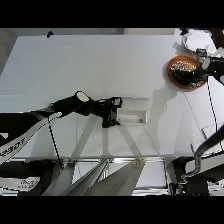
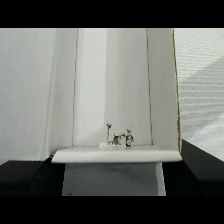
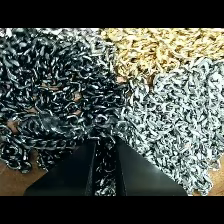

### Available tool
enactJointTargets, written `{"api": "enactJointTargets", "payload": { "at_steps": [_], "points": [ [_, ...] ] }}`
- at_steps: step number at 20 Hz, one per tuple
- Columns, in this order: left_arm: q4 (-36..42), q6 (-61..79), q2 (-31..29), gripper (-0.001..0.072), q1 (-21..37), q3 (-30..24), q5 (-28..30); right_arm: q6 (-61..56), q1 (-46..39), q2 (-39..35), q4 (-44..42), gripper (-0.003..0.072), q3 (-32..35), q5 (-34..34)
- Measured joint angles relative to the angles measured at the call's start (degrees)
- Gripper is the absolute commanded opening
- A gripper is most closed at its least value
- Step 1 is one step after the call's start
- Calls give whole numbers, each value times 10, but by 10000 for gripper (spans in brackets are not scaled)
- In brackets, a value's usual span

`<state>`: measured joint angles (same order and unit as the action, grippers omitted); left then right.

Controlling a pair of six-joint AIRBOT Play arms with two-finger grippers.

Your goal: Fold the box and place the chain.

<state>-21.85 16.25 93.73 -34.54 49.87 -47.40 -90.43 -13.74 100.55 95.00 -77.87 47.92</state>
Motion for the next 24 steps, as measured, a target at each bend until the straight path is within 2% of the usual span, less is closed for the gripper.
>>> {"api": "enactJointTargets", "payload": {
  "at_steps": [6,10,13,17,24],
  "points": [
    [0,0,0,210,0,0,0,22,-2,-51,-10,16,1,14],
    [0,0,0,210,0,0,0,45,-2,-128,-12,11,1,30],
    [0,0,0,210,0,0,0,73,-2,-199,-31,11,1,70],
    [0,0,0,210,0,0,0,125,-2,-307,-114,12,1,158],
    [0,0,0,210,0,0,0,155,-2,-462,-288,12,2,363]
  ]
}}
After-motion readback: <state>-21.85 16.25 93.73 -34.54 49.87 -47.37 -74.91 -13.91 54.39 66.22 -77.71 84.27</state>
